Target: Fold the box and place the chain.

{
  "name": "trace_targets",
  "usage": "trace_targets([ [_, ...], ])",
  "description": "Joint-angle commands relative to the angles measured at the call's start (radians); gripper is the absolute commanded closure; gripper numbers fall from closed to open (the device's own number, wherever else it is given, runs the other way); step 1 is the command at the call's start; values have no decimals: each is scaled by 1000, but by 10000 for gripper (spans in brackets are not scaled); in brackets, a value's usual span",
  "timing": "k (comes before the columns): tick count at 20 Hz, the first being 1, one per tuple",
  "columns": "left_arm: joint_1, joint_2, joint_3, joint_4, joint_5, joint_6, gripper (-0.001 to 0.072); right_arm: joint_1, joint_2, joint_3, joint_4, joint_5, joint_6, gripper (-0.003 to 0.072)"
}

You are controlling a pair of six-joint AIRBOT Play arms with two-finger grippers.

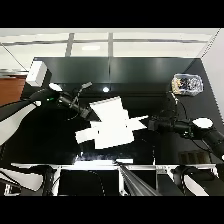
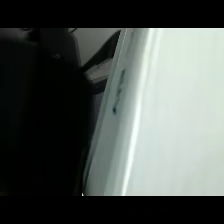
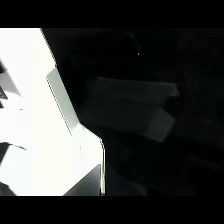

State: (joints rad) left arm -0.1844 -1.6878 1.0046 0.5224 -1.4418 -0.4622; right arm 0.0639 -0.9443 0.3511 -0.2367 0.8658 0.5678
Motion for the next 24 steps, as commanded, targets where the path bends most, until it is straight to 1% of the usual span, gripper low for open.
trace_targets([
  [1,-31,-3,27,48,-6,41,561,0,1,0,0,-5,0,672],
  [2,-31,-3,27,53,-8,50,651,0,1,0,-3,-8,0,672],
  [3,-31,-2,27,62,-7,56,681,0,1,0,-6,-9,0,671],
  [4,-31,-1,28,72,-7,56,682,-4,1,5,-16,-10,0,624],
  [5,-32,3,27,84,-6,55,683,-17,1,22,-45,2,1,325],
  [6,-32,14,27,108,-3,55,684,-37,1,52,-84,39,1,89],
  [7,-38,31,27,140,11,45,685,-60,1,97,-140,97,0,45],
  [9,-60,84,26,204,63,14,687,-82,1,205,-290,214,0,45],
  [11,-108,173,-3,177,151,59,687,-79,2,311,-452,298,0,45],
  [12,-134,220,-36,160,223,130,686,-79,2,353,-507,323,0,45],
  [13,-157,258,-71,164,318,194,685,-79,2,381,-546,333,-1,45],
  [14,-175,279,-103,170,389,266,683,-79,2,396,-557,334,-11,45],
  [15,-189,281,-115,170,401,331,683,-77,2,395,-553,330,-33,47],
  [17,-229,278,-116,172,395,462,683,-40,1,395,-571,327,-59,56],
  [18,-251,276,-116,177,421,489,683,-10,1,395,-584,327,-70,56],
  [19,-271,270,-116,181,467,497,683,23,0,395,-595,322,-88,56],
  [21,-296,247,-116,170,552,500,682,93,0,383,-620,271,-116,55],
  [22,-302,239,-116,166,570,502,682,123,-1,367,-628,239,-140,55],
  [24,-302,225,-116,173,566,504,683,171,-2,322,-638,177,-177,55],
])
